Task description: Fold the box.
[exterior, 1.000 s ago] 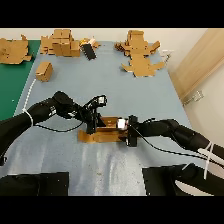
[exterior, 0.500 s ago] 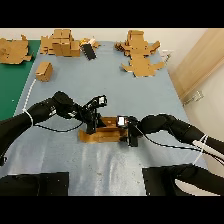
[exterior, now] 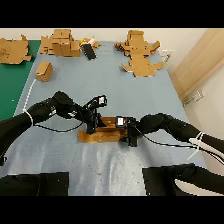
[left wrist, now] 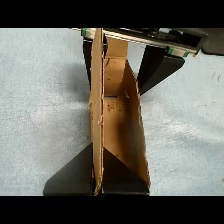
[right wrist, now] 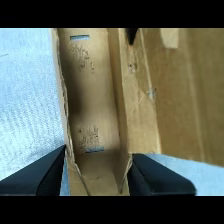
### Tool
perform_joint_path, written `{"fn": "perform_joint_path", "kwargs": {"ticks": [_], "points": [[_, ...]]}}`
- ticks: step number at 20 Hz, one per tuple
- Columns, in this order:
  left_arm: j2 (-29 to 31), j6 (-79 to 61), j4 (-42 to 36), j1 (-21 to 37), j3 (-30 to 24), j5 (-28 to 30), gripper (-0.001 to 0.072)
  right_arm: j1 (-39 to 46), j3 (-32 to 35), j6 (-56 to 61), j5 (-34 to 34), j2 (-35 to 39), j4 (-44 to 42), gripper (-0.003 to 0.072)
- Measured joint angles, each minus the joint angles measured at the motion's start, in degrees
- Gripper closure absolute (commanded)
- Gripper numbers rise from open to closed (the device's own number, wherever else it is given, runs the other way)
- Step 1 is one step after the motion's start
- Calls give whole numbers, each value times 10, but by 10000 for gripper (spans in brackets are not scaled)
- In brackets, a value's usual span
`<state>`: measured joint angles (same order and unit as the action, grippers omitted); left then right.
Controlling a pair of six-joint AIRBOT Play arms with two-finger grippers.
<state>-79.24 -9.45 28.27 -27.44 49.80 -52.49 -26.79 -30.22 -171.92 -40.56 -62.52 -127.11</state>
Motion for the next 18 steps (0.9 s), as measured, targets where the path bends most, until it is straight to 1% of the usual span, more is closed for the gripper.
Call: {"fn": "perform_joint_path", "kwargs": {"ticks": [10,18], "points": [[0,0,0,0,0,0,698,0,-12,0,-7,-3,16,114],[0,0,0,0,0,-1,698,0,-20,0,-34,-3,29,114]]}}
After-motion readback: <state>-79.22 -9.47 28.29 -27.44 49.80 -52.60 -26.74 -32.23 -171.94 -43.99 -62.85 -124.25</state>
